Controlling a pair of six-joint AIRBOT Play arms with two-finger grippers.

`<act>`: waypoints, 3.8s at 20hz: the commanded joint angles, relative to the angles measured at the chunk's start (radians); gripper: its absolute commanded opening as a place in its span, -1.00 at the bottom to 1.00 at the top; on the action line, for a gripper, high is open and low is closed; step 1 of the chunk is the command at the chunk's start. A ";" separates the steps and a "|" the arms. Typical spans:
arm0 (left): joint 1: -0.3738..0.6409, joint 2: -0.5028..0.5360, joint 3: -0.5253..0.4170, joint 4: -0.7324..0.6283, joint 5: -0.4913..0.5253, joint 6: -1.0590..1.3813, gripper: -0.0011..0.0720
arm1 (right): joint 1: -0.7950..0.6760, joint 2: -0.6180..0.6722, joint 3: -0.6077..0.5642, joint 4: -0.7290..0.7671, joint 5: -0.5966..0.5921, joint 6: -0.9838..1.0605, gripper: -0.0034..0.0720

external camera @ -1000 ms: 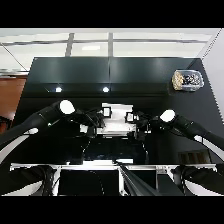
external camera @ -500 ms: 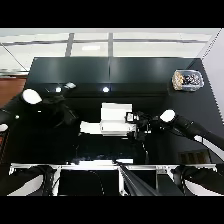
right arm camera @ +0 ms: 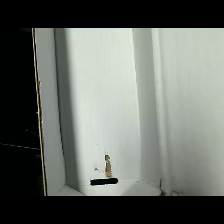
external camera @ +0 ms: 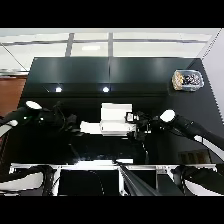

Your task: Fold the box and place the chain.

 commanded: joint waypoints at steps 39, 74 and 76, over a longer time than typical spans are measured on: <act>-0.517 -0.051 0.462 0.356 -0.042 -0.492 0.53 | 0.000 -0.001 0.000 0.002 -0.005 0.003 -0.32; -0.732 -0.052 0.484 0.776 0.056 -0.980 0.49 | 0.000 -0.001 0.000 0.002 -0.005 0.003 -0.32; -0.764 -0.053 0.484 0.820 0.050 -1.068 0.49 | 0.000 -0.001 0.000 0.002 -0.005 0.003 -0.32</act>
